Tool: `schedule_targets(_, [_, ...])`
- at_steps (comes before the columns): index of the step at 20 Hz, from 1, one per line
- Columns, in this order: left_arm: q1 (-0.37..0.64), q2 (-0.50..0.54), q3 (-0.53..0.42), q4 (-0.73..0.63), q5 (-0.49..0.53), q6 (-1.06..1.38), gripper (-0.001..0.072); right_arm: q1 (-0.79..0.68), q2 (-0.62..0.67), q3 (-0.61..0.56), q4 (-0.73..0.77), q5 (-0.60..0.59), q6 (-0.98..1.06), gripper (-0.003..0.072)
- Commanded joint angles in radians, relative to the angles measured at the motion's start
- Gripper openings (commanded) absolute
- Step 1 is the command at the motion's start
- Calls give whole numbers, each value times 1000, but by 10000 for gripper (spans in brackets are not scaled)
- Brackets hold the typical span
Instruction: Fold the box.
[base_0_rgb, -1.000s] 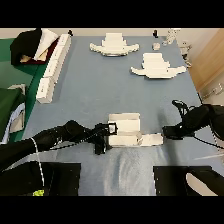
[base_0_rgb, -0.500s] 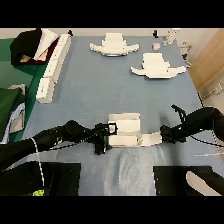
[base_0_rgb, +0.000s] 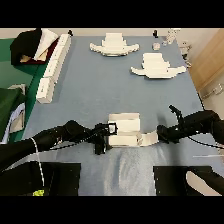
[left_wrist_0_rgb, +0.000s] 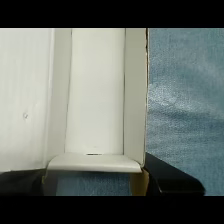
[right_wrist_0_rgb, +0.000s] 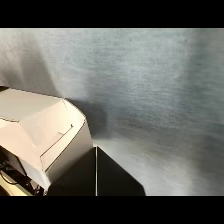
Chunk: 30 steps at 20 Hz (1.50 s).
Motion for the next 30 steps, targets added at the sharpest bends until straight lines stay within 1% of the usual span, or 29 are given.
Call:
schedule_targets(1, [1,0,1,0,0,0,520,0,2,-9,56,-3,-17,0])
schedule_targets(3, [1,0,1,0,0,0,520,0,2,-8,87,-36,-31,2])
schedule_targets(4, [1,0,1,0,0,0,521,0,2,-6,97,-51,-31,22])
schedule_targets(5, [1,0,1,0,0,0,520,1,2,1,100,-69,-31,131])
schedule_targets(6, [1,0,1,0,0,0,520,5,2,8,101,-84,-31,256])
schedule_targets(7, [1,0,1,0,0,0,521,6,2,14,105,-97,-31,301])
schedule_targets(9, [1,0,1,0,0,0,520,6,2,23,122,-100,-34,307])
schedule_targets(11, [1,0,1,0,0,0,521,6,2,33,159,-106,-95,307])
schedule_targets(12, [1,0,1,0,0,0,520,6,2,38,173,-114,-110,324])
schedule_targets(13, [1,0,1,0,0,0,520,7,2,42,181,-116,-110,496])
schedule_targets(14, [1,0,1,0,0,0,520,17,1,41,182,-113,-110,558])
schedule_targets(16, [1,0,1,0,0,0,520,86,1,41,174,-82,-108,549])
schedule_targets(17, [1,0,1,0,0,0,521,138,1,41,163,-38,-98,544])
schedule_targets(18, [1,0,1,0,0,0,520,205,2,41,140,37,-68,510])
schedule_targets(21, [1,0,1,0,0,0,520,397,1,51,36,229,121,504])
schedule_targets(23, [1,0,1,0,0,0,520,524,1,94,-127,287,332,486])
schedule_targets(24, [1,0,1,0,0,0,520,583,1,124,-235,298,447,467])
schedule_targets(26, [1,0,1,0,0,0,521,691,0,191,-462,292,679,466])
schedule_targets(30, [1,0,1,0,0,0,520,846,-35,285,-692,214,978,466])
